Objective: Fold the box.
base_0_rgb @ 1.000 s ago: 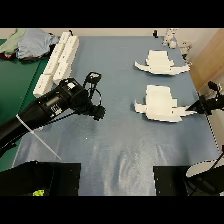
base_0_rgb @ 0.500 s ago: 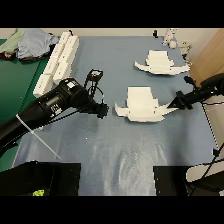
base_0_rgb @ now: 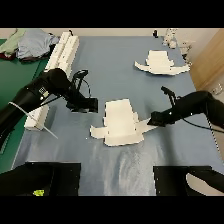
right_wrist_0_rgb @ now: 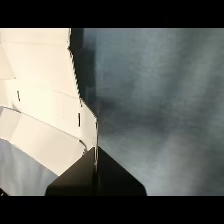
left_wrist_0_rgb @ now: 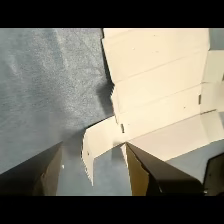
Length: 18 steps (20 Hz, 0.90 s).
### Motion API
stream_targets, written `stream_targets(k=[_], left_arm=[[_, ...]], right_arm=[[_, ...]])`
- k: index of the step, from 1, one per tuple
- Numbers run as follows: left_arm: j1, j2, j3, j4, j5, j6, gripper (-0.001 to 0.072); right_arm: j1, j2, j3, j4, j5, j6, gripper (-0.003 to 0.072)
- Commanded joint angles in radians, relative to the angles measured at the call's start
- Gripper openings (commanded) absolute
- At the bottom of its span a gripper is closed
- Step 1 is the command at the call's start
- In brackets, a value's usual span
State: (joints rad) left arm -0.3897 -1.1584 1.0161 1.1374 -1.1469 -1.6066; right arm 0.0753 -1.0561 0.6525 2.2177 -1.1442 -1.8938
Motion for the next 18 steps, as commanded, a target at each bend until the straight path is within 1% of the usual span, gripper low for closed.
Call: stream_targets(k=[1, 3, 5, 7, 8, 10, 12, 15, 17, 18], left_arm=[[0.146, -0.055, -0.001, -0.22, -0.057, 0.203, 0.0594], [0.153, -0.064, -0.002, -0.216, -0.05, 0.268, 0.0593], [0.126, -0.065, -0.004, -0.216, -0.045, 0.287, 0.0593], [0.101, -0.067, -0.023, -0.216, 0.01, 0.31, 0.0593], [0.1, -0.078, -0.029, -0.218, 0.027, 0.309, 0.0593], [0.1, -0.124, -0.029, -0.228, 0.031, 0.31, 0.0593], [0.1, -0.183, -0.029, -0.299, 0.029, 0.379, 0.0593], [0.1, -0.275, -0.029, -0.457, 0.045, 0.509, 0.0593], [0.101, -0.33, -0.029, -0.555, 0.047, 0.6, 0.0592], [0.101, -0.352, -0.029, -0.58, 0.047, 0.617, 0.0593]], right_arm=[[0.113, 0.188, -0.154, -0.043, 0.177, 0.08, 0.0001], [0.135, 0.248, -0.195, -0.084, 0.203, 0.108, 0.0001], [0.139, 0.284, -0.217, -0.105, 0.209, 0.122, 0.0001], [0.139, 0.316, -0.236, -0.103, 0.218, 0.132, 0.0001], [0.139, 0.325, -0.243, -0.099, 0.219, 0.14, 0.0001], [0.143, 0.327, -0.249, -0.075, 0.218, 0.14, 0.0001], [0.173, 0.327, -0.252, -0.063, 0.221, 0.14, 0.0001], [0.226, 0.327, -0.252, -0.064, 0.237, 0.16, 0.0001], [0.233, 0.327, -0.252, -0.063, 0.238, 0.172, 0.0001], [0.233, 0.327, -0.252, -0.063, 0.238, 0.175, 0.0001]])
